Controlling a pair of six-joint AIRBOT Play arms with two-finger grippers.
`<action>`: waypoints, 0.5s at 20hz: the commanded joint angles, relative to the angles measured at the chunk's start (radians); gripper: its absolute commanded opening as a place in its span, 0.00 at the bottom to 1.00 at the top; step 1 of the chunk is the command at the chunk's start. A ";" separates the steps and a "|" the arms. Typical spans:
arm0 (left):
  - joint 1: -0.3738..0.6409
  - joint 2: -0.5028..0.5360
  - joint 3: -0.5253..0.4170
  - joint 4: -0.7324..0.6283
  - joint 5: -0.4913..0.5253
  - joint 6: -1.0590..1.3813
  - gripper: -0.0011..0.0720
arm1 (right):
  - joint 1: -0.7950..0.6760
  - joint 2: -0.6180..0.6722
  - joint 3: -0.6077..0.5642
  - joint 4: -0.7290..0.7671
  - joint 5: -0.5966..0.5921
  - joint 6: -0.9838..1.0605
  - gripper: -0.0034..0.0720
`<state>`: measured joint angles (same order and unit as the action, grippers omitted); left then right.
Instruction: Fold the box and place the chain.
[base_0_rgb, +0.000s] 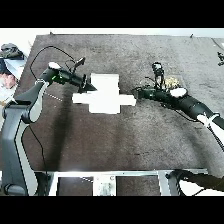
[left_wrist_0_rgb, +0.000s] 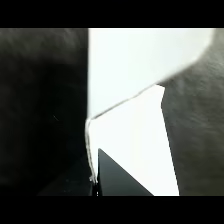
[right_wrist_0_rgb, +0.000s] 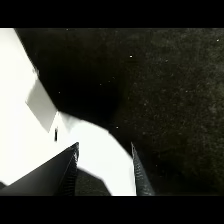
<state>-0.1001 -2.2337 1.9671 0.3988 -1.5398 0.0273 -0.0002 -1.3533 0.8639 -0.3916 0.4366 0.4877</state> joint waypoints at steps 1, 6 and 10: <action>0.000 0.001 0.000 -0.040 0.078 0.124 0.02 | -0.002 0.002 0.000 -0.017 -0.014 -0.036 0.56; -0.003 0.003 -0.064 -0.045 0.176 0.228 0.02 | -0.002 0.001 0.000 -0.016 -0.027 -0.128 0.56; -0.003 0.003 -0.102 -0.047 0.216 0.274 0.02 | -0.002 0.001 0.000 -0.016 -0.026 -0.162 0.56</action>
<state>-0.1024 -2.2314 1.8923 0.3546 -1.3655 0.2508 -0.0021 -1.3521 0.8639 -0.4080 0.4126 0.3603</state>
